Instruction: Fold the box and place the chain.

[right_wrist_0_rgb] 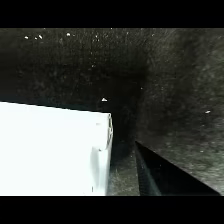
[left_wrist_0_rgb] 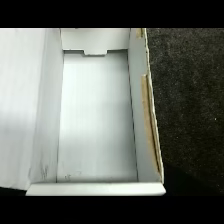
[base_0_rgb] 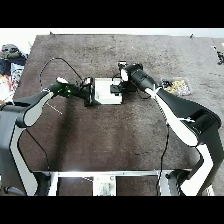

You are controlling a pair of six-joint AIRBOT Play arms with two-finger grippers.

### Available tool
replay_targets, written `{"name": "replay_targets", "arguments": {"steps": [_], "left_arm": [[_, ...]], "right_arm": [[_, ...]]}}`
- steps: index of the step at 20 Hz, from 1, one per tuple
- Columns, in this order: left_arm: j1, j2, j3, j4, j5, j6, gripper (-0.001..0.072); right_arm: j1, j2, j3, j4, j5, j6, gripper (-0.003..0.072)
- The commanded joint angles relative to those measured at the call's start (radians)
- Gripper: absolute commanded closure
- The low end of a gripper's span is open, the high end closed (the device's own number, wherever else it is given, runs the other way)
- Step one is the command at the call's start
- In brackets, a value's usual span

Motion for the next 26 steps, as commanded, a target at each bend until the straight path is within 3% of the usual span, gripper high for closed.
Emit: {"name": "replay_targets", "arguments": {"steps": [1, 8, 13, 16, 17, 26], "left_arm": [[0.000, 0.000, 0.000, 0.000, 0.001, 0.000, 0.0414], [0.000, 0.000, 0.000, 0.000, 0.001, 0.000, 0.0414], [0.000, 0.000, 0.000, 0.000, 0.001, 0.000, 0.0414], [0.000, 0.000, 0.000, 0.000, 0.001, 0.000, 0.0414], [0.000, 0.000, 0.000, 0.000, 0.001, 0.000, 0.0414], [0.000, 0.000, 0.000, 0.000, 0.001, 0.000, 0.0414]], "right_arm": [[-0.010, 0.043, 0.001, -0.005, 0.003, -0.064, 0.0261], [-0.124, 0.243, -0.017, -0.084, -0.055, -0.270, 0.0291], [-0.356, 0.409, -0.209, -0.079, -0.133, -0.323, 0.0292], [-0.515, 0.400, -0.285, -0.037, -0.153, -0.374, 0.0311], [-0.558, 0.378, -0.289, 0.000, -0.158, -0.398, 0.0409], [-0.671, 0.209, -0.286, 0.055, -0.223, -0.426, 0.0407]]}}
